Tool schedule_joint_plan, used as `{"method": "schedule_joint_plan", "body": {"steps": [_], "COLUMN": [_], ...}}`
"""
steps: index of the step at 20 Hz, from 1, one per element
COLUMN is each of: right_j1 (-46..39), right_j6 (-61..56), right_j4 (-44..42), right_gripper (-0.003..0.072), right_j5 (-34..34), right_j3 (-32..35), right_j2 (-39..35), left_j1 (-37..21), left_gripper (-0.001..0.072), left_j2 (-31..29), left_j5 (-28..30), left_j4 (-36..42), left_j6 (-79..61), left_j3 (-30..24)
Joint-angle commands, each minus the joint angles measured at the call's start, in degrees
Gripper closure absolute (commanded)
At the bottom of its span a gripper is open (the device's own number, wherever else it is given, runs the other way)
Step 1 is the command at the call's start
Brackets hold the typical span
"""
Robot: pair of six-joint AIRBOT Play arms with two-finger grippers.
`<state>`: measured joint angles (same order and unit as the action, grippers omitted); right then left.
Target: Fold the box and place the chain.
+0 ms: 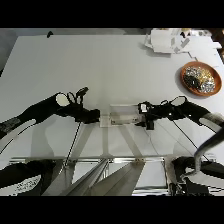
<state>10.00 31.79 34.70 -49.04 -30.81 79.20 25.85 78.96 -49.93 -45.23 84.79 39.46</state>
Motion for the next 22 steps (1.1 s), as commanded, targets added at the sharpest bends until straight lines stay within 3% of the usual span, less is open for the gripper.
{"method": "schedule_joint_plan", "body": {"steps": [1, 13, 15, 16, 17, 20, 22], "right_j1": [0.0, 0.0, 0.0, 0.0, 0.0, 0.0, 0.0], "right_j6": [0.0, 0.0, 0.0, 0.0, 0.0, 0.0, 0.0], "right_j4": [0.0, 0.0, 0.0, 0.0, 0.0, 0.0, 0.0], "right_gripper": [0.0276, 0.0276, 0.0276, 0.0276, 0.0276, 0.0276, 0.0276], "right_j5": [0.0, 0.0, 0.0, 0.0, 0.0, 0.0, 0.0], "right_j3": [0.0, 0.0, 0.0, 0.0, 0.0, 0.0, 0.0], "right_j2": [0.0, 0.0, 0.0, 0.0, 0.0, 0.0, 0.0], "left_j1": [1.2, 5.1, 5.7, 6.0, 6.1, 6.6, 7.2], "left_gripper": [0.0702, 0.0698, 0.0642, 0.0566, 0.0535, 0.0534, 0.0480], "left_j2": [0.5, -4.1, -4.3, -4.4, -4.9, -6.1, -6.2], "left_j5": [0.4, 5.2, 5.9, 6.1, 6.2, 7.0, 8.0], "left_j4": [5.4, 6.2, 6.3, 6.2, 6.2, 5.9, 5.8], "left_j6": [-4.2, -5.3, -5.3, -5.3, -5.2, -5.2, -5.0], "left_j3": [0.0, 0.0, 0.2, 0.3, 0.3, 0.4, 0.4]}}
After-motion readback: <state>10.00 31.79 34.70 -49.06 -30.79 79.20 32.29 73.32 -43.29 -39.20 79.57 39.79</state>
